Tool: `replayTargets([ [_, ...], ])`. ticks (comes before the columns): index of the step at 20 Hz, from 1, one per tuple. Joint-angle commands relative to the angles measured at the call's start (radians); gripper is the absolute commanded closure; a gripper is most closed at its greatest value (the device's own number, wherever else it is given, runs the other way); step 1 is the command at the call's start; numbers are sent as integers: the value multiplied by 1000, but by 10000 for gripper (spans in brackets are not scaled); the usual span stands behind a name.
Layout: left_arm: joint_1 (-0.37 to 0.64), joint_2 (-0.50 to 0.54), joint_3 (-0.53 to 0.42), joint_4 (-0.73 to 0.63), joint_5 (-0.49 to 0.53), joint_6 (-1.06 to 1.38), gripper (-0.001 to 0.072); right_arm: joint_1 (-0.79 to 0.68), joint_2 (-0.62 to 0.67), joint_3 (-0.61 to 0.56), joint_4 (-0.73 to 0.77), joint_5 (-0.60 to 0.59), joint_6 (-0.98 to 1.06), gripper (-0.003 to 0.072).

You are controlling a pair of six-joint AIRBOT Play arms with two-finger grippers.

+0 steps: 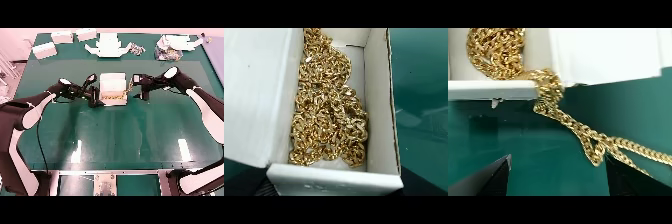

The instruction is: Fold the box and place the chain.

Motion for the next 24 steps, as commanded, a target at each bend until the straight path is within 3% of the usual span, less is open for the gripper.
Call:
replayTargets([
  [1, 0, 1, 0, 1, 3, 0, 222, -19, -68, -2, 201, 18, -208, 40],
  [9, 0, 1, 0, 0, 2, 0, 222, 21, -120, 2, 253, 32, -225, 89],
  [16, 0, 1, 0, 0, 0, 0, 222, 23, -129, 2, 257, -59, -224, 517],
  [18, 0, 1, 0, 0, 0, 0, 222, 19, -123, 2, 256, -69, -203, 675],
  [24, 0, 1, 0, 0, 0, 0, 222, 19, -32, 8, 249, -70, -69, 674],
])
